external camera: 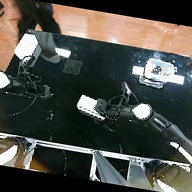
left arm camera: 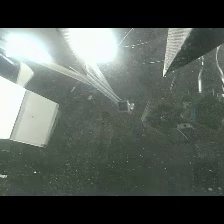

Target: Fold the box and place the chain.

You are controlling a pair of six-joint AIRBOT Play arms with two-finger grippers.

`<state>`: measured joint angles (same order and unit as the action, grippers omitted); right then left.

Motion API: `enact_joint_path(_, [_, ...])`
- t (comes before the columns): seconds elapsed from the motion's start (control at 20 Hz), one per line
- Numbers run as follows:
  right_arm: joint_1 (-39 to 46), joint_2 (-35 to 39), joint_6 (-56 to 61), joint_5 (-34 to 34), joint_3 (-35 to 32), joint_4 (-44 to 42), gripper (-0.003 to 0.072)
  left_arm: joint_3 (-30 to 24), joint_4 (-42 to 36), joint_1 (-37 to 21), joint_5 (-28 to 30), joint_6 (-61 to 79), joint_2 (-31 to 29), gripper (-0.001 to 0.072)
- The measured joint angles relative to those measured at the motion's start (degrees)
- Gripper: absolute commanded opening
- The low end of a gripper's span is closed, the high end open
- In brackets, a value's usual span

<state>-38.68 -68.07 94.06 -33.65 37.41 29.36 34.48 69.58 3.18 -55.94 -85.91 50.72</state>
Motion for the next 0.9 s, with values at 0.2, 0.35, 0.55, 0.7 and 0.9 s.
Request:
enact_joint_path(0.2, [-0.11,-1.57,0.00,-0.37,-0.02,0.20,0.0022,0.00,-0.11,0.00,0.04,0.02,0.00,0.0573])
enact_joint_path(0.35, [-0.31,-2.32,0.00,-0.31,0.00,0.28,0.0022,0.00,-0.11,0.00,0.07,0.02,0.00,0.0573])
enact_joint_path(0.55, [-0.42,-2.64,-0.02,-0.20,-0.04,0.66,0.0022,0.00,-0.11,0.00,0.31,0.04,0.00,0.0573])
enact_joint_path(0.7, [-0.42,-2.56,-0.81,-0.35,0.09,0.63,0.0023,0.00,-0.11,0.00,0.44,0.24,0.00,0.0573])
enact_joint_path(0.9, [-0.09,1.05,-4.48,-1.95,0.63,-1.53,0.0023,0.28,-0.46,0.04,1.36,1.36,0.17,0.0573])
